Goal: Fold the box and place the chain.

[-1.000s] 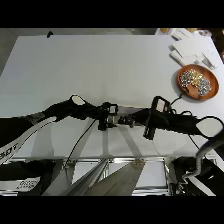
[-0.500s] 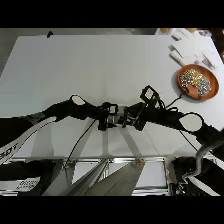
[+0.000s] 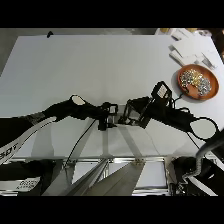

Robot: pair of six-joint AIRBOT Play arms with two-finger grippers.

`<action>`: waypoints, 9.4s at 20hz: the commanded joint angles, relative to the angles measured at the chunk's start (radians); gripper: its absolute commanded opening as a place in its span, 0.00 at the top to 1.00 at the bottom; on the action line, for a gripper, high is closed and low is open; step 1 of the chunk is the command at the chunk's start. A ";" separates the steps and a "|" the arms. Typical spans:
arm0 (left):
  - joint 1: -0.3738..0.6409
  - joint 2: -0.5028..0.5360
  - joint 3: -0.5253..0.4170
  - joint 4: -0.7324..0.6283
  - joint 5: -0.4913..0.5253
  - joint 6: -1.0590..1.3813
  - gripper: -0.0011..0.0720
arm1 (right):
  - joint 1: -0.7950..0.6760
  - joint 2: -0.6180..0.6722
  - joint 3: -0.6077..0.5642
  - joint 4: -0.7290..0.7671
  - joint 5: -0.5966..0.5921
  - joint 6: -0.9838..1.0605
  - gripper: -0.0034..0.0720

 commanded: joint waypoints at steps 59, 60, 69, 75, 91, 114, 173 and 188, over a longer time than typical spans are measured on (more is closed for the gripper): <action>0.000 0.000 0.000 0.000 0.000 0.000 0.64 | -0.270 -0.017 0.209 -0.005 0.649 0.126 0.93; 0.000 0.000 0.000 0.000 0.000 0.000 0.64 | -0.224 -0.020 0.208 -0.008 0.612 0.126 0.93; 0.000 0.000 0.000 0.000 0.000 0.000 0.64 | 0.008 -0.246 0.208 -0.179 0.377 0.166 0.93; 0.000 0.000 0.000 0.000 0.000 0.000 0.64 | 0.005 -0.248 0.282 -0.378 0.390 0.208 0.70; 0.000 0.000 0.000 0.000 0.000 0.000 0.64 | -0.458 -0.432 0.247 -0.484 0.601 -0.339 0.43; 0.000 0.000 0.000 0.000 0.000 0.000 0.64 | -0.324 -0.243 0.072 -0.418 0.453 -0.021 0.93; 0.000 0.000 0.000 0.000 0.000 0.000 0.64 | -0.417 -0.498 0.339 -0.781 0.345 0.864 0.60; 0.000 0.000 0.000 0.000 0.000 0.000 0.64 | -0.317 -0.595 0.310 -0.818 0.401 0.895 0.60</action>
